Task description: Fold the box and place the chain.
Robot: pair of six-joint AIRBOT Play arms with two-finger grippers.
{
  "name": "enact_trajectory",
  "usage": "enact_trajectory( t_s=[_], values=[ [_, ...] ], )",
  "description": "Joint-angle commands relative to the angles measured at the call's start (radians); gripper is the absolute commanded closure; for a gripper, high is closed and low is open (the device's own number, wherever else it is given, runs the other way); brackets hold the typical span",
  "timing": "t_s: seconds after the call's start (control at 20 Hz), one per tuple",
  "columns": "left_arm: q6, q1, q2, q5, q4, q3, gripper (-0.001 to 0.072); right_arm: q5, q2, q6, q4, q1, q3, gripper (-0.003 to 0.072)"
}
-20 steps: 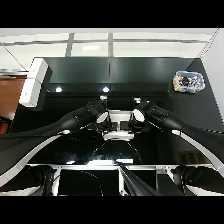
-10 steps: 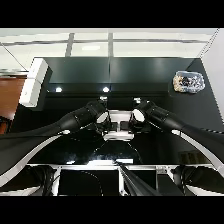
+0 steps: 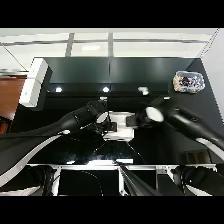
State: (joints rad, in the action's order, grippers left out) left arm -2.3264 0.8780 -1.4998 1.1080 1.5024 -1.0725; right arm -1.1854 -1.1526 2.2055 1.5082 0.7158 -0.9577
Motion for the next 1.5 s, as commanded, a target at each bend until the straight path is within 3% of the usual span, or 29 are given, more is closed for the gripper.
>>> enact_trajectory(
  t_s=[0.0,0.1,0.2,0.4,0.5,0.55,0.65,0.7,0.75,0.8,0.9,1.1,1.45],
  values=[
    [0.000,-0.001,0.000,-0.003,0.000,0.000,0.0681,-0.127,0.234,-0.022,0.306,-0.046,0.000,0.0352],
    [-0.001,0.000,0.000,-0.003,0.000,0.000,0.0681,-0.212,0.304,-0.027,0.546,-0.120,0.004,0.0353],
    [0.000,0.000,0.000,-0.003,0.000,0.000,0.0681,-0.179,0.307,-0.063,0.649,-0.245,0.029,0.0352],
    [0.000,0.000,0.000,-0.006,0.000,0.000,0.0681,0.251,0.243,-0.013,0.604,-0.601,0.142,0.0352],
    [-0.001,0.000,0.000,-0.002,0.000,0.000,0.0681,0.391,0.125,0.027,0.521,-0.769,0.120,0.0352],
    [-0.001,0.000,0.000,-0.003,0.000,0.000,0.0681,0.401,0.050,0.027,0.436,-0.835,0.074,0.0352],
    [0.000,0.000,0.000,-0.003,0.000,0.000,0.0681,0.329,-0.141,-0.031,0.188,-0.951,-0.106,0.0352],
    [0.000,0.000,0.000,-0.003,0.000,0.000,0.0681,0.280,-0.239,-0.077,0.046,-0.999,-0.221,0.0300],
    [0.000,0.000,0.000,-0.003,0.000,0.000,0.0681,0.237,-0.322,-0.145,-0.074,-1.031,-0.321,0.0003],
    [0.000,0.000,0.000,-0.003,0.000,0.000,0.0681,0.177,-0.402,-0.207,-0.159,-1.055,-0.422,-0.0034],
    [-0.001,0.000,0.000,-0.003,0.000,0.000,0.0682,0.078,-0.518,-0.173,-0.178,-1.077,-0.568,-0.0034],
    [0.000,0.000,0.000,0.005,0.000,0.000,0.0681,0.069,-0.663,-0.119,-0.161,-1.089,-0.772,-0.0034],
    [0.000,0.000,0.000,0.005,0.000,0.000,0.0681,0.053,-0.763,-0.107,-0.112,-1.088,-0.827,-0.0034]
  ],
)
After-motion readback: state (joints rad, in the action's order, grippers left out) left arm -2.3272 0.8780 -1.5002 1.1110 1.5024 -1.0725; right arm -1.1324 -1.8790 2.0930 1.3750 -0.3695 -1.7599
